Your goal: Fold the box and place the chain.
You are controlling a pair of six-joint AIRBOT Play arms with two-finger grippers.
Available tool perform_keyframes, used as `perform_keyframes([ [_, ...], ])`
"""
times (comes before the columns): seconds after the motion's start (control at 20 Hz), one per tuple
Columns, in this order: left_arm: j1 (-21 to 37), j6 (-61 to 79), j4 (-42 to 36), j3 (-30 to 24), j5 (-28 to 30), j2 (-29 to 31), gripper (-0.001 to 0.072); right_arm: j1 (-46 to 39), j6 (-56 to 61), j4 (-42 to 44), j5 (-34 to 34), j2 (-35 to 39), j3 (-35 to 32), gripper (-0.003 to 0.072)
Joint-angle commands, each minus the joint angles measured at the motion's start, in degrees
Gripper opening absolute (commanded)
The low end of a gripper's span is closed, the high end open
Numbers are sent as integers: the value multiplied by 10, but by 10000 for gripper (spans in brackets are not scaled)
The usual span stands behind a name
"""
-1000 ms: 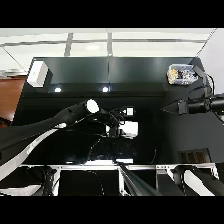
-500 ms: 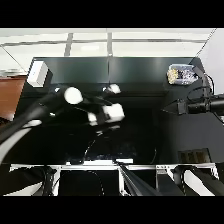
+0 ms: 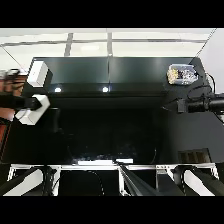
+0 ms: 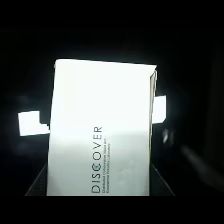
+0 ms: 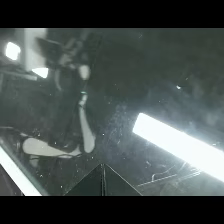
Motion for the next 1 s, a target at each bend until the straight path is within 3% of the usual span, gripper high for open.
perform_keyframes([
  [0.0,119,79,-123,-5,71,-23,277,0,0,0,-19,0,0,9],
  [0.15,104,132,-137,24,117,-78,277,0,0,0,-31,0,0,9],
  [0.4,89,130,-127,109,111,-180,276,0,0,0,-54,0,0,10],
  [0.65,52,130,-129,167,141,-237,282,0,6,0,-67,0,0,9],
  [0.7,49,130,-128,175,147,-245,346,0,7,0,-66,0,0,10],
  [0.75,44,130,-127,180,161,-249,579,0,7,0,-64,0,0,9],
  [0.8,41,129,-125,184,176,-247,719,0,7,0,-62,0,0,9],
  [0.95,42,98,-101,229,140,-222,718,0,7,0,-49,0,0,10],
])
